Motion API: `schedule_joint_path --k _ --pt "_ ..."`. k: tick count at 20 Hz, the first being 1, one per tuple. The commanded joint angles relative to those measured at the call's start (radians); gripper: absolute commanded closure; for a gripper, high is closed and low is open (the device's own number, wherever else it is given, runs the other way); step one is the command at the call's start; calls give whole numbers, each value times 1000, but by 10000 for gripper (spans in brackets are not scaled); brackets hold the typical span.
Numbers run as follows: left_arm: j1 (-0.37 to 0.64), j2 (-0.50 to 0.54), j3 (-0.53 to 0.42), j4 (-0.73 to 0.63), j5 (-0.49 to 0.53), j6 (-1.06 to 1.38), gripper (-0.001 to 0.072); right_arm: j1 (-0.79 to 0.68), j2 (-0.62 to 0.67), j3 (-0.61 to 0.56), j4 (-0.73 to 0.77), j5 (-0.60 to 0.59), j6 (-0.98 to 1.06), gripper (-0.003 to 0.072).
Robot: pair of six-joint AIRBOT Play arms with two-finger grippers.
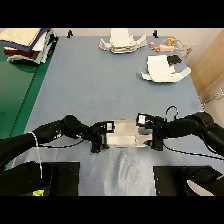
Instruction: Fold the box.
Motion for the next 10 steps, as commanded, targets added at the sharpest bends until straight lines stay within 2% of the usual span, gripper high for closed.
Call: schedule_joint_path --k 1,2,4,5,6,8,10 --pt "1 1 0 0 0 -3 239 0 67 8 -71 -105 248 -22" --pt "1 1 0 -1 -1 -3 238 0 75 8 -29 -124 313 22" --pt "1 1 0 -1 -1 -3 238 0 75 7 140 -152 396 229" --pt "1 1 0 -1 -1 -3 238 1 70 8 243 -149 421 437" --pt "1 1 0 -1 0 -3 239 4 62 8 336 -129 425 683" --pt "1 1 0 -1 0 -3 239 30 32 17 412 -47 443 682" --pt "1 1 0 -1 -1 -3 239 57 -21 44 422 63 489 682"
